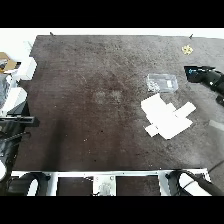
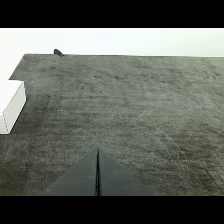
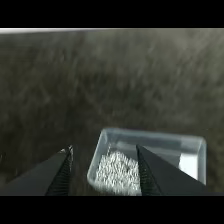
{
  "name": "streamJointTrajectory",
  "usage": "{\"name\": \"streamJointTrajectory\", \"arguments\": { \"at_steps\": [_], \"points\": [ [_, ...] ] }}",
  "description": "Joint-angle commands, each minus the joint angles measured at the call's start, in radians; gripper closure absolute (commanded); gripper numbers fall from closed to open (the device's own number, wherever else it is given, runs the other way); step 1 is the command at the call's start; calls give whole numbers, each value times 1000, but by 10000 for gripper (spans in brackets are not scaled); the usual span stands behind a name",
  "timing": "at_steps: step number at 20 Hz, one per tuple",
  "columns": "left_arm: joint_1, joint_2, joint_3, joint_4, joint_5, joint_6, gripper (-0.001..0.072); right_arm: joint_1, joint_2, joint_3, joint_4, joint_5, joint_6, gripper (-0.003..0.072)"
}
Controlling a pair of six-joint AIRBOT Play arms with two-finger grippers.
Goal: Fold the box and place the chain.
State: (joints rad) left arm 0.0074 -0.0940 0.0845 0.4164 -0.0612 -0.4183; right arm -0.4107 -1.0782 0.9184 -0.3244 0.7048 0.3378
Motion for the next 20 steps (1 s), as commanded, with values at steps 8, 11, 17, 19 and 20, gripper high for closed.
{"name": "streamJointTrajectory", "arguments": {
  "at_steps": [8, 11, 17, 19, 20],
  "points": [
    [0, 0, 0, 0, 0, 0, 699, -145, -597, 672, -950, 739, 376, 239],
    [0, 0, 0, 0, 1, 0, 699, -156, -672, 700, -953, 763, 312, 238],
    [0, 0, 0, 0, 0, 0, 699, -178, -777, 706, -896, 838, 235, 239],
    [0, 0, 0, 0, 0, 0, 699, -189, -818, 690, -819, 896, 212, 240],
    [0, 0, 0, 0, 0, 0, 698, -189, -834, 671, -803, 913, 195, 241]
  ]
}}
